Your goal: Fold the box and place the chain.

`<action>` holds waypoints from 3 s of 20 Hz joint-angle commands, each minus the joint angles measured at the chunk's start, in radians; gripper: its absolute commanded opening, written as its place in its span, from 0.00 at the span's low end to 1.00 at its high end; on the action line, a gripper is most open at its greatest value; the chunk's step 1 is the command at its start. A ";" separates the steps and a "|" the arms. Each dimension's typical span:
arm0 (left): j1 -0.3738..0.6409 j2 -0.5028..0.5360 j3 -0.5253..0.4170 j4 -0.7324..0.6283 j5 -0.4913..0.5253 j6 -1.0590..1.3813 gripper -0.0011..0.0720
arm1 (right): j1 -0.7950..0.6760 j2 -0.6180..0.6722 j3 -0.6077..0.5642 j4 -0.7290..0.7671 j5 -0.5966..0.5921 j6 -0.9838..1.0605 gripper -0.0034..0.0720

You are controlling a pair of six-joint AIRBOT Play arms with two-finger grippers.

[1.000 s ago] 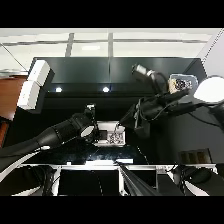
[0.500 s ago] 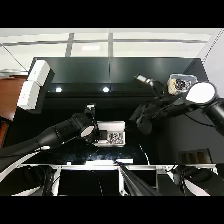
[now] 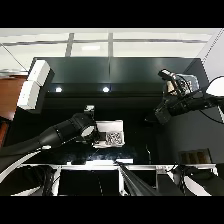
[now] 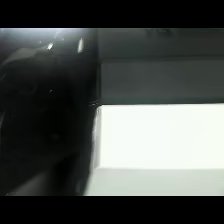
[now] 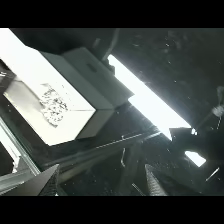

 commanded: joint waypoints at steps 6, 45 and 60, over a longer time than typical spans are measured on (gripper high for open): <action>0.001 0.073 0.096 0.070 -0.136 0.140 0.72 | -0.015 0.001 -0.001 -0.017 0.007 0.008 0.86; 0.509 0.505 -0.487 -0.463 0.269 2.049 0.97 | -0.015 0.001 -0.017 -0.018 -0.013 0.095 0.86; 0.510 0.501 -0.497 -0.668 0.294 2.313 0.97 | -0.015 0.001 -0.017 -0.036 -0.035 0.097 0.86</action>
